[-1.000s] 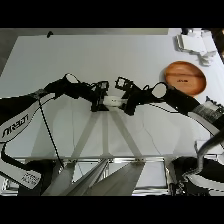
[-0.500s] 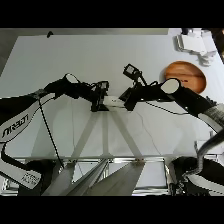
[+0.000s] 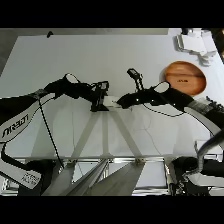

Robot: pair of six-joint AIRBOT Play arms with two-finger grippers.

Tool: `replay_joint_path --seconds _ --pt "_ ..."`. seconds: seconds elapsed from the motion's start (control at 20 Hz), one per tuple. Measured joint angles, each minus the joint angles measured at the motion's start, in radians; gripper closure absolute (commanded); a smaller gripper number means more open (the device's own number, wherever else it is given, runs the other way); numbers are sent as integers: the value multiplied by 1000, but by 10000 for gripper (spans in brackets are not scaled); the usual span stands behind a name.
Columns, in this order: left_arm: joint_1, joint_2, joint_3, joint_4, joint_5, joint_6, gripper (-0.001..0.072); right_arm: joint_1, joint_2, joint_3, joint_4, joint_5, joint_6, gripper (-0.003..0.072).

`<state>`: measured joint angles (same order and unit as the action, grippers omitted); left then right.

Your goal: Fold the box and place the chain.

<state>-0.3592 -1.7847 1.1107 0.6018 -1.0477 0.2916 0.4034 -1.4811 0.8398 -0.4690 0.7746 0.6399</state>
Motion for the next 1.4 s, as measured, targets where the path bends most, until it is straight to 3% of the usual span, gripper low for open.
replay_joint_path --seconds 0.2,0.35,0.5,0.6,0.75,0.9,0.95,1.0,1.2,1.4 --pt "0 0 0 -2 -2 -6 551 1 43 -2 -20 -2 16 679" --pt "0 0 0 -4 -2 -7 551 0 146 3 -53 -40 21 679" --pt "0 0 0 -3 -2 -6 551 -8 275 6 -214 -93 109 679" --pt "0 0 0 -3 -2 -5 551 -34 352 7 -396 -99 234 679" --pt "0 0 0 -3 -1 -4 551 -111 436 7 -697 -26 445 678" --pt "0 0 0 -3 -2 -4 551 -217 469 7 -881 92 558 678" --pt "0 0 0 -3 -4 -4 563 -253 474 7 -914 124 579 678" --pt "0 0 0 -3 -9 -4 694 -288 478 7 -943 151 597 678" --pt "1 18 -1 18 -50 -59 700 -378 486 7 -998 196 629 678" --pt "12 153 -2 169 -71 -323 700 -407 488 7 -1015 202 641 677"
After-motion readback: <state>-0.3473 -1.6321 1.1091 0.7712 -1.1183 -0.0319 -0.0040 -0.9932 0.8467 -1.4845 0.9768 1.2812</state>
